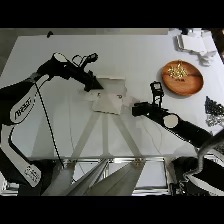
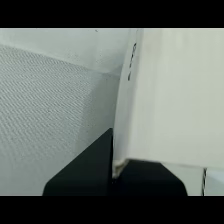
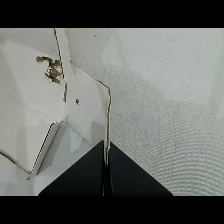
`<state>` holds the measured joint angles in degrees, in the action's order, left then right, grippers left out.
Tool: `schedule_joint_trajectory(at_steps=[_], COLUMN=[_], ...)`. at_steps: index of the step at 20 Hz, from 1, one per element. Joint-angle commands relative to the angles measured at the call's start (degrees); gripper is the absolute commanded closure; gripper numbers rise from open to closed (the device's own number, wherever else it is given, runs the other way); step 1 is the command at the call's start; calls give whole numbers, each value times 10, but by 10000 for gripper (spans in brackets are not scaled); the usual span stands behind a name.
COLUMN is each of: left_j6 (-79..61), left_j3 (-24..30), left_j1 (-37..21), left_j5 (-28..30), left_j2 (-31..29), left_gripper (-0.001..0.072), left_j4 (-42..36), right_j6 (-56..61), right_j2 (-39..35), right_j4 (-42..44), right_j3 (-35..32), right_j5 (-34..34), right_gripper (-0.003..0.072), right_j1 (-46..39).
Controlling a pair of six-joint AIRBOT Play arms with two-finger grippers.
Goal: Fold the box and place the chain.
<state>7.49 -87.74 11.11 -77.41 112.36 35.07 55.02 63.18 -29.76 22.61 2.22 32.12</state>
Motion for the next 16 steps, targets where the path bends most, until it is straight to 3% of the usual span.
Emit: schedule_joint_trajectory(at_steps=[1,13,14,15,16], left_j6=[-2,0,0,0,0], left_j3=[0,0,0,0,0], left_j1=[0,1,1,1,0], left_j5=[0,-5,-7,-9,-10], left_j2=[0,-1,-1,-2,-7], left_gripper=[695,701,701,702,703], left_j4=[-1,-1,-2,-3,-3], right_j6=[0,3,3,3,2], right_j2=[0,0,-1,-3,-8], right_j4=[0,1,1,1,1], right_j3=[0,0,0,0,1], right_j5=[1,-25,-25,-24,-23], right_gripper=[676,666,524,250,74], right_j1=[1,1,1,1,1])
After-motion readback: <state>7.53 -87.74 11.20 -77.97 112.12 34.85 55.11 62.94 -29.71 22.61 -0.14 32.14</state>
